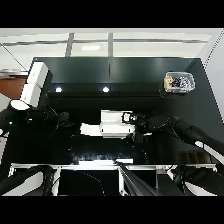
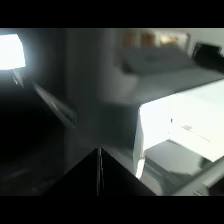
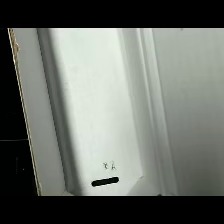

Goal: Fold the box and place the chain.

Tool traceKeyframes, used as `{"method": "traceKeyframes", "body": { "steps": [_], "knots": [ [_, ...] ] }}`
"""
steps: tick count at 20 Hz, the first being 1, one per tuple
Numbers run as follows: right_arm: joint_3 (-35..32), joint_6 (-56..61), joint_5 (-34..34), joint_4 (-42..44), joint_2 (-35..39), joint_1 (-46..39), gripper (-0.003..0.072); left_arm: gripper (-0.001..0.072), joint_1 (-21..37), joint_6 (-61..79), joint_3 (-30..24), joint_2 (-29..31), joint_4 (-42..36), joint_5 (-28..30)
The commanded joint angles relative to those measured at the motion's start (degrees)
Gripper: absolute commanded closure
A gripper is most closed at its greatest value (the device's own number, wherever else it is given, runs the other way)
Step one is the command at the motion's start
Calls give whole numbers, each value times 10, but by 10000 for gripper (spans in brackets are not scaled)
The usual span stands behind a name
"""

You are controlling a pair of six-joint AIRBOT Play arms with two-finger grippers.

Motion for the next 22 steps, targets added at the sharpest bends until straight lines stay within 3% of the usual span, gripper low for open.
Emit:
{"method": "traceKeyframes", "body": {
  "steps": [1, 5, 8, 9, 13, 18, 22],
  "knots": [
    [0, 0, 0, 0, 0, 0, 224, 682, -7, -14, -34, -50, -57, -9],
    [0, 0, 0, 0, 0, 0, 224, 682, -55, 18, -79, -52, -137, 71],
    [0, 0, 0, 0, 0, 0, 224, 678, -111, 47, -84, -53, -176, 96],
    [0, 0, 0, 0, 0, 0, 224, 633, -123, 55, -83, -52, -186, 96],
    [0, 0, 0, 0, 0, 0, 224, 29, -128, 82, -59, -47, -179, 60],
    [0, 0, 0, 0, 0, 0, 224, 4, -129, 62, -30, -46, -177, 5],
    [0, 0, 0, 0, 0, 0, 224, 5, -149, 27, -15, -18, -177, 22]
  ]
}}
